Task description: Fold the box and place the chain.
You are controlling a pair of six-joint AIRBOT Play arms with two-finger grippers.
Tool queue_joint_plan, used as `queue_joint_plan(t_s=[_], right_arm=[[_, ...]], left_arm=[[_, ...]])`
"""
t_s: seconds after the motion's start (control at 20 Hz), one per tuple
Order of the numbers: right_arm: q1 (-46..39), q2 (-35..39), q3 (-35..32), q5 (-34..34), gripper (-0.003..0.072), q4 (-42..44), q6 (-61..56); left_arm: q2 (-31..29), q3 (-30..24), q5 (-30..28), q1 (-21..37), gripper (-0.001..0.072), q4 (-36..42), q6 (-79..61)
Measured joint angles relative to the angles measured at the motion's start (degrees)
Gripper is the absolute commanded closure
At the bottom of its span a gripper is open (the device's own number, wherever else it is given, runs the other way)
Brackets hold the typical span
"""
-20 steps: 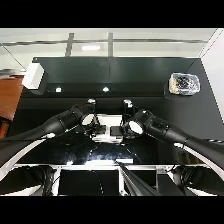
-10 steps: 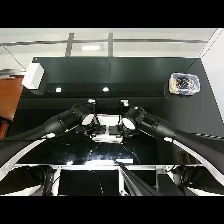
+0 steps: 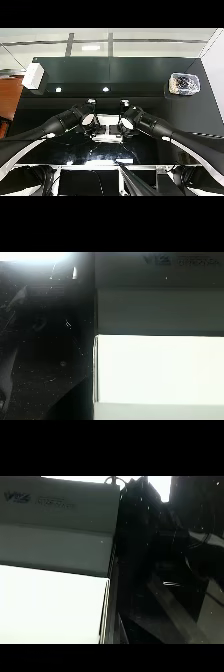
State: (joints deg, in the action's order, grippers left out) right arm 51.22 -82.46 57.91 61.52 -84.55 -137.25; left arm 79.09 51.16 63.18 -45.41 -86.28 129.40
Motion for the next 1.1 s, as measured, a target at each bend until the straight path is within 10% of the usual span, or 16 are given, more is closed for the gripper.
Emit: queue_joint_plan(t_s=[0.35, 0.7, 0.8, 1.1], right_arm=[[0.9, -0.8, 0.0, -1.1, 0.0658, -0.8, -1.3], [1.2, -1.0, 0.0, -1.1, 0.0652, -1.0, -1.7], [1.2, -1.0, 0.0, -1.3, 0.0453, -1.0, -1.4], [1.2, 0.6, 0.8, 0.9, 0.0302, -3.8, -1.4]], left_arm=[[0.0, 0.0, 0.0, 0.0, 0.0676, 0.0, 0.0], [0.0, 0.0, 0.1, 0.0, 0.0676, 0.1, 0.1], [0.0, 0.0, -0.2, 0.0, 0.0676, -0.1, -0.1], [0.0, 0.0, -0.2, 0.0, 0.0676, -0.2, -0.1]])
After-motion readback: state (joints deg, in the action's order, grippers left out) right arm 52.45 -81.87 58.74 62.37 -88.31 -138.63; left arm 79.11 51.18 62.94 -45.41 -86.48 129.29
